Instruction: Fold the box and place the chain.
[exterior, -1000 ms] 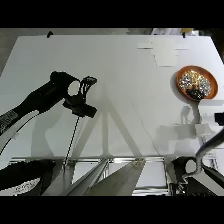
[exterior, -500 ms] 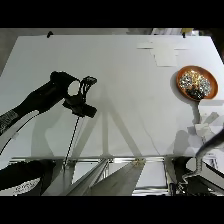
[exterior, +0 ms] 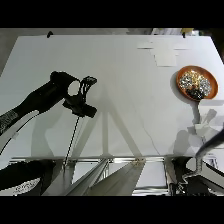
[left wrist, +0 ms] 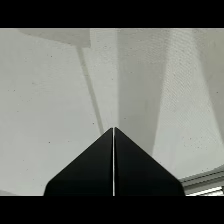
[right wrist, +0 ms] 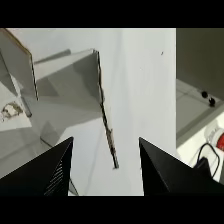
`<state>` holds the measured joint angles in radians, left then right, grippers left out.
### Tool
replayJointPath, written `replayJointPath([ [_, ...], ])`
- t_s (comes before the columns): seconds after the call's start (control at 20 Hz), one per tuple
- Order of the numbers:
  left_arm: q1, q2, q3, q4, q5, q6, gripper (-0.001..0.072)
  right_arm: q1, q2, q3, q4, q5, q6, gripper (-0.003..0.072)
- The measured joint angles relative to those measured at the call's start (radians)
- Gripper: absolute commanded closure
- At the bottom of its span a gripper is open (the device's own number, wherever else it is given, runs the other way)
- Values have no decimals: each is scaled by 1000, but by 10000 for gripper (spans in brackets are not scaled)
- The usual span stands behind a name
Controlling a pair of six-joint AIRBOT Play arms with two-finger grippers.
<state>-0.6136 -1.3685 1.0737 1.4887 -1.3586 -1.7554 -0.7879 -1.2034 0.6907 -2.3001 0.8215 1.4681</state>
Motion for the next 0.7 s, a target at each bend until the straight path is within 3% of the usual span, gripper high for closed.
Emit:
replayJointPath([
  [0.1, 0, 0, 0, 0, 0, 0, 700, 0, -29, 10, -2, -29, -2, 304],
  [0.2, 0, 0, 0, 0, 0, 0, 700, 0, -73, 28, -4, -37, -1, 425],
  [0.3, 0, 0, 0, 0, 0, 0, 700, 0, -116, 52, -6, -30, 9, 668],
  [0.5, 0, 0, 0, 0, 0, 0, 700, 27, -137, 85, -2, 38, 19, 672],
  [0.7, 0, 0, 0, 0, 0, 0, 700, 135, -61, 95, 92, 133, 0, 672],
])
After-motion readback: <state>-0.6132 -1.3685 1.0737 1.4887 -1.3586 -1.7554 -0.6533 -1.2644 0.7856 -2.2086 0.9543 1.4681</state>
